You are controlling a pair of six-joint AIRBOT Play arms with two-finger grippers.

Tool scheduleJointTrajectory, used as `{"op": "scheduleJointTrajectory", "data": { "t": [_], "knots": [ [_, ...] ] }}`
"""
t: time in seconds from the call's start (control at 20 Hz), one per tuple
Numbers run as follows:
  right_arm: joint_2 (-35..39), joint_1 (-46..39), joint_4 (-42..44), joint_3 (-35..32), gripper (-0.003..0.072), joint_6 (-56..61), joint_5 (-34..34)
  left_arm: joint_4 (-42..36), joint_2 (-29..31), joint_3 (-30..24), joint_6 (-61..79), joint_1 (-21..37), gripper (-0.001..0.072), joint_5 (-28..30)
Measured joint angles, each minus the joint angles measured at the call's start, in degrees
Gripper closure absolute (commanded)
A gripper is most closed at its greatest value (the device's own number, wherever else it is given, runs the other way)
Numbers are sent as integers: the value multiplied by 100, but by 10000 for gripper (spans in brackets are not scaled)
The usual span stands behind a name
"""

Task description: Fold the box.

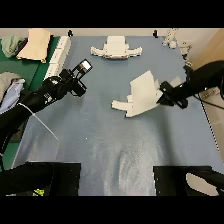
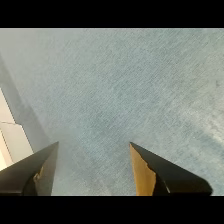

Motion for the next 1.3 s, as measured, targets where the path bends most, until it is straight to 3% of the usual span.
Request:
{"op": "scheduleJointTrajectory", "data": {
  "t": [0.1, 0.15, 0.2, 0.25, 0.3, 0.6, 0.8, 1.2, 1.3],
  "knots": [
    [291, 101, 17, -603, 677, 87, 35, 0, 0, 0, -2, 0, 18, 0],
    [382, 140, 20, -872, 598, 109, 72, 0, 0, 0, -2, 0, 18, 0],
    [428, 168, 2, -1080, 383, 136, 85, -2, 0, 0, -2, 0, 18, 0],
    [448, 199, -74, -1237, 239, 142, 116, 0, 0, 0, -2, 0, 18, 0],
    [448, 203, -179, -1351, 223, 144, 164, 0, 0, 0, 0, 0, 18, 0],
    [413, 173, -1360, -1250, 224, 170, 367, 0, 0, 0, 0, 0, 18, 0],
    [387, -577, -1823, -922, 234, -48, 291, 0, 0, 0, 0, 0, 18, 0],
    [-485, -2916, -262, -802, 235, -2485, -181, 0, 0, 0, -2, 0, 18, 2],
    [-732, -3154, -55, -809, 303, -2964, -321, 0, 0, 0, -2, 0, 18, 2]
  ]
}}
